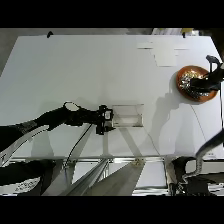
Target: Fold the box and place the chain.
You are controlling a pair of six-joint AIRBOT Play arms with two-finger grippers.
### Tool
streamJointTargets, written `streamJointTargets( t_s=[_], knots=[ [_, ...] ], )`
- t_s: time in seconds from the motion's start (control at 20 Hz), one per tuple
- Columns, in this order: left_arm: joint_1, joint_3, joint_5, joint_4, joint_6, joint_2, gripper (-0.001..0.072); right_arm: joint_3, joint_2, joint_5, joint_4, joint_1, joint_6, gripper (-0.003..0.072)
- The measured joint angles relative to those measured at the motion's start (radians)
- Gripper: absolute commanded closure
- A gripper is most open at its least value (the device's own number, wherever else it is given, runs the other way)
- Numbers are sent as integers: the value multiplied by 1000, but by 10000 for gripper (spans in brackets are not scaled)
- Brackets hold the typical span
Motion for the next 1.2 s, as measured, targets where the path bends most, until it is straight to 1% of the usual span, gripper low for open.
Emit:
streamJointTargets(
  t_s=[0.1, 0.45, 0.5, 0.55, 0.6, 0.7, 0.95, 1.2],
  knots=[
    [0, 0, 0, 0, 0, 0, 641, 0, -14, -22, 0, -2, 0, 452],
    [0, 0, -1, 0, 0, 0, 641, 0, -42, -85, -3, -4, 0, 459],
    [0, 0, -2, 0, 0, 0, 641, 0, -47, -90, -4, -4, 0, 509],
    [0, 0, -2, 0, 0, 0, 641, 0, -50, -95, -5, -4, 0, 531],
    [0, 0, -2, 0, 0, 0, 641, 0, -57, -100, -4, -4, 0, 532],
    [0, 0, -2, 0, 0, 0, 641, 1, -65, -103, -6, -4, 1, 671],
    [0, 0, -2, 0, 0, 0, 641, -1, -53, -85, -3, -5, 8, 671],
    [0, 0, -2, 0, 0, 0, 641, 0, 75, -53, 0, -5, 7, 670]
  ],
)
